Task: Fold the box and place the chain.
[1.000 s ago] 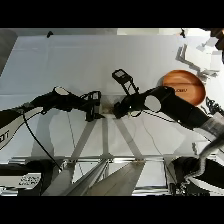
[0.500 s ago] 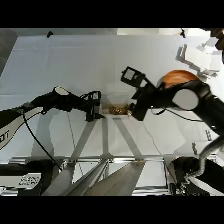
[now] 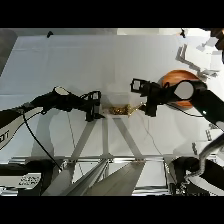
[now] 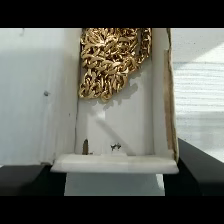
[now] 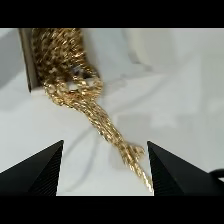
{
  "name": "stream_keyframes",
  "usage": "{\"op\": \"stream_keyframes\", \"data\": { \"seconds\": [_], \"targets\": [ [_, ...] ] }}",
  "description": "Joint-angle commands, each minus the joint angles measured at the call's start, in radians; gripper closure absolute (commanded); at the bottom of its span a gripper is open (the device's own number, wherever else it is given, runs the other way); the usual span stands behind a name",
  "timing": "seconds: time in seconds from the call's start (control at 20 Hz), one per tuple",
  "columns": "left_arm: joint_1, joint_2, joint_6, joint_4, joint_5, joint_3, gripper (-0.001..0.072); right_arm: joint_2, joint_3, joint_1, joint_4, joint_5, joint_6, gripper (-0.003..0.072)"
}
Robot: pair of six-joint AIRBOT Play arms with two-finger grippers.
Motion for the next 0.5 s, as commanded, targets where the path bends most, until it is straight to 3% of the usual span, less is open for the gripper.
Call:
{"op": "stream_keyframes", "data": {
  "seconds": [0.0, 0.2, 0.45],
  "targets": [
    [0.0, 0.0, 0.0, 0.0, 0.0, 0.0, 0.037, -0.132, -0.02, -0.033, 0.173, -0.047, -0.313, 0.0108],
    [0.0, 0.0, 0.0, 0.0, 0.0, 0.0, 0.037, -0.27, -0.02, -0.032, 0.218, -0.086, -0.415, 0.0103],
    [0.0, 0.0, 0.0, 0.0, 0.0, 0.0, 0.037, -0.328, -0.02, -0.032, 0.364, -0.102, -0.525, 0.0104]
  ]
}}
